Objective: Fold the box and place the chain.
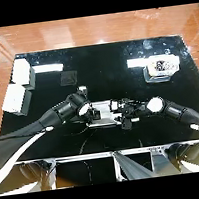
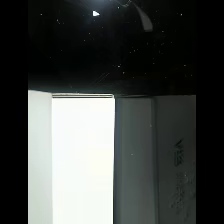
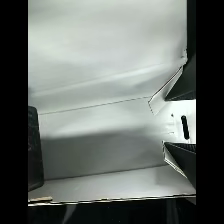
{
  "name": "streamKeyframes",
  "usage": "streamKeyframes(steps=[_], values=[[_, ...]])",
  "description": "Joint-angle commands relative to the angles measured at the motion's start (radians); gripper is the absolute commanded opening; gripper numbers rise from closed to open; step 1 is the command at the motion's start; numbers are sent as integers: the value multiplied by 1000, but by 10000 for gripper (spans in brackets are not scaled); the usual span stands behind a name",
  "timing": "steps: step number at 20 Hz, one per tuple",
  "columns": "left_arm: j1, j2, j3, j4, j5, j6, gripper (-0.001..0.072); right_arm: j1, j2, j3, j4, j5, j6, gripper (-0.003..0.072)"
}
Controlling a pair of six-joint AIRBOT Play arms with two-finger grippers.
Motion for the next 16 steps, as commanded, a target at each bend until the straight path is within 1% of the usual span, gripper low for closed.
streamKeyframes(steps=[1, 4, 5, 6, 7, 10, 12, 16], values=[[1, 0, 0, 0, 2, 1, 20, 0, -1, 1, 6, -10, 0, 438], [1, 0, 0, 0, 2, 1, 20, 0, -1, 1, 8, -41, 0, 441], [1, 0, 0, 1, 2, 1, 20, 0, -1, 1, 8, -41, 0, 394], [1, 0, 0, 0, 2, 1, 20, -1, 0, 1, 8, -38, 11, 186], [1, 0, 0, 0, 2, 1, 20, -3, 2, 1, 8, -39, 52, 16], [1, 0, 0, 0, 2, 1, 20, -53, 36, 1, -21, -30, 314, 24], [1, 0, 0, 0, -2, 1, 20, -140, 80, 3, -84, 50, 556, 24], [1, 0, 0, 0, -2, 2, 20, -383, 213, 4, -100, 190, 929, 24]])
